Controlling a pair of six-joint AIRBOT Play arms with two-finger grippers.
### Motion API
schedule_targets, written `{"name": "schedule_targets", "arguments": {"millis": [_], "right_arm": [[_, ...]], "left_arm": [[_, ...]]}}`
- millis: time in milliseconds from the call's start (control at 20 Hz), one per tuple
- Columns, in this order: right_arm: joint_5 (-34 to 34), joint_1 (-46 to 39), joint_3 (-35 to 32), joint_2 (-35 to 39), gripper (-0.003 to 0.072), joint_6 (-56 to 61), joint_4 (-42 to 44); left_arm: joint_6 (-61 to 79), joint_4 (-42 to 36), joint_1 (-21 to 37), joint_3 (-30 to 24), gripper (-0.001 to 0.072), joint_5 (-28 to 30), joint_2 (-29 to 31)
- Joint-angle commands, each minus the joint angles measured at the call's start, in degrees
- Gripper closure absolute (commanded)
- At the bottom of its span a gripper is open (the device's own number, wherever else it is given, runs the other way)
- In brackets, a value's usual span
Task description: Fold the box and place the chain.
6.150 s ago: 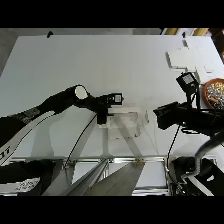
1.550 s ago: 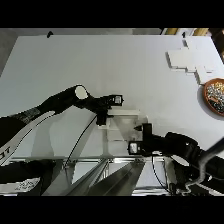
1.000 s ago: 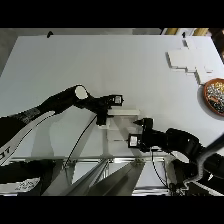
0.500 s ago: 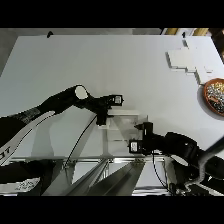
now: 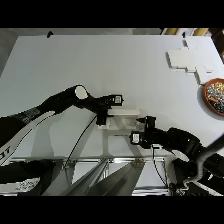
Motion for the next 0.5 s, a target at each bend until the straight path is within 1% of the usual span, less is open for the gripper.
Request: {"name": "schedule_targets", "arguments": {"millis": [0, 200, 300, 450], "right_arm": [[1.64, -3.34, 1.95, -0.02, -0.0007, -5.14, 7.39], [5.11, -8.11, 2.10, -0.04, -0.0007, -16.02, 18.49], [7.21, -10.54, 2.97, -0.04, -0.0007, -19.34, 20.87], [7.48, -13.70, 4.83, -0.04, -0.0007, -19.52, 21.14]], "left_arm": [[0.02, 0.00, -0.02, 0.07, 0.0699, -0.04, 0.04], [0.00, 0.00, -0.02, 0.07, 0.0699, -0.04, 0.04], [0.00, 0.00, -0.02, 0.07, 0.0699, -0.02, 0.04], [0.02, 0.00, -0.02, 0.07, 0.0699, -0.02, 0.04]]}}
